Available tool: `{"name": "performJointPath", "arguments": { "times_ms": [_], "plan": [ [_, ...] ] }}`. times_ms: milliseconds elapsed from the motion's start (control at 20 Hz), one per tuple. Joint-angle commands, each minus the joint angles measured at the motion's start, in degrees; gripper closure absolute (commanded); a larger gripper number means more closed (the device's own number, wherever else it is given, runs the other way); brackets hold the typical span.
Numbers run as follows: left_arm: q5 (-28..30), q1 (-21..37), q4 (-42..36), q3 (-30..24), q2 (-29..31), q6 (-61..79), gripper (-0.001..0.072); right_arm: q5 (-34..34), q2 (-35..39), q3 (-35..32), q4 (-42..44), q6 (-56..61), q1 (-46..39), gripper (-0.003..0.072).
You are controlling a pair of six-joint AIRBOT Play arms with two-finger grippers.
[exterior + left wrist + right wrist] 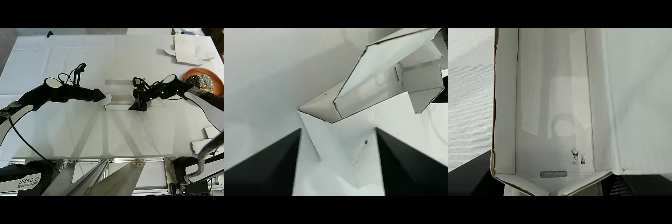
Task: Fold the box and place the chain.
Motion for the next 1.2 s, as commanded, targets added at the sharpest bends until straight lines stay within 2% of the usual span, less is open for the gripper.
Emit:
{"name": "performJointPath", "arguments": {
  "times_ms": [0,500,650,700,1150],
  "plan": [
    [1.2,-0.7,-0.9,0.0,-1.8,0.3,0.0140,0.0,0.0,0.0,0.0,0.0,0.0,0.0169],
    [1.5,-1.9,-7.5,0.0,-4.0,0.8,0.0155,0.0,0.0,0.0,0.0,0.0,0.0,0.0169],
    [1.8,-2.6,-7.5,0.0,-4.9,0.3,0.0164,0.0,0.0,0.0,0.0,0.0,0.0,0.0169],
    [2.2,-2.7,-7.5,0.0,-5.1,0.3,0.0221,0.0,0.0,0.0,0.0,0.0,0.0,0.0169],
    [6.4,-2.9,-7.5,0.0,-5.0,-3.5,0.0223,0.0,0.0,0.0,0.0,0.0,0.0,0.0169]
  ]
}}
